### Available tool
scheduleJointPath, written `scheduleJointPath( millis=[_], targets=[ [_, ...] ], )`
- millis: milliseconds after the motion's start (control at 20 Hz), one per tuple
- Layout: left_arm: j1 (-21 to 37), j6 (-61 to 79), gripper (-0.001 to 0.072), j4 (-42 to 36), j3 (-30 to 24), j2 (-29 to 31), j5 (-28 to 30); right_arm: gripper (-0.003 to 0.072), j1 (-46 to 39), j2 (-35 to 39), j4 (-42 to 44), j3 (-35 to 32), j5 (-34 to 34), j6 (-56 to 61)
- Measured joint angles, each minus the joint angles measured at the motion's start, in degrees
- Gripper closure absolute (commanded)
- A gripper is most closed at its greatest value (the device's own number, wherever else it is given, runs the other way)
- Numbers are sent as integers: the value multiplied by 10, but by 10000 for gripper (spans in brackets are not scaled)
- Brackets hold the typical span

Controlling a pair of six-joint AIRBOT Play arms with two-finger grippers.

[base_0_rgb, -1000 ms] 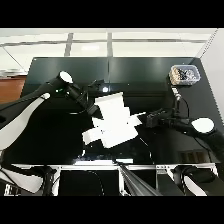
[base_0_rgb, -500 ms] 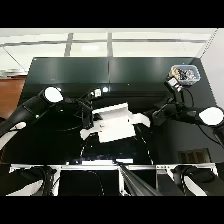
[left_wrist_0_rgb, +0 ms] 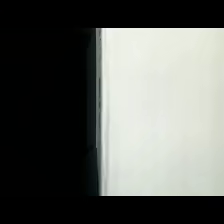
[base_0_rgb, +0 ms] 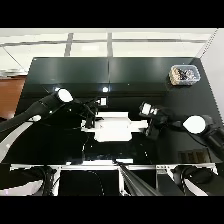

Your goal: Fold the box and place the chain.

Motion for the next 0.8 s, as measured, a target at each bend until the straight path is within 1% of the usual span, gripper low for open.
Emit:
scheduleJointPath(
  millis=[200, 450, 700, 800],
  targets=[
    [0, 6, 682, -1, 2, -10, -2, -21, 38, -38, 2, -17, -8, -19],
    [0, 8, 682, -2, 2, -14, -4, -20, 83, -88, 40, -22, -19, -50],
    [0, 9, 682, -1, 2, -14, -5, -19, 113, -100, 99, -23, -91, -66],
    [0, 9, 682, 0, 2, -14, -5, -20, 113, -96, 104, -17, -99, -68]
  ],
)
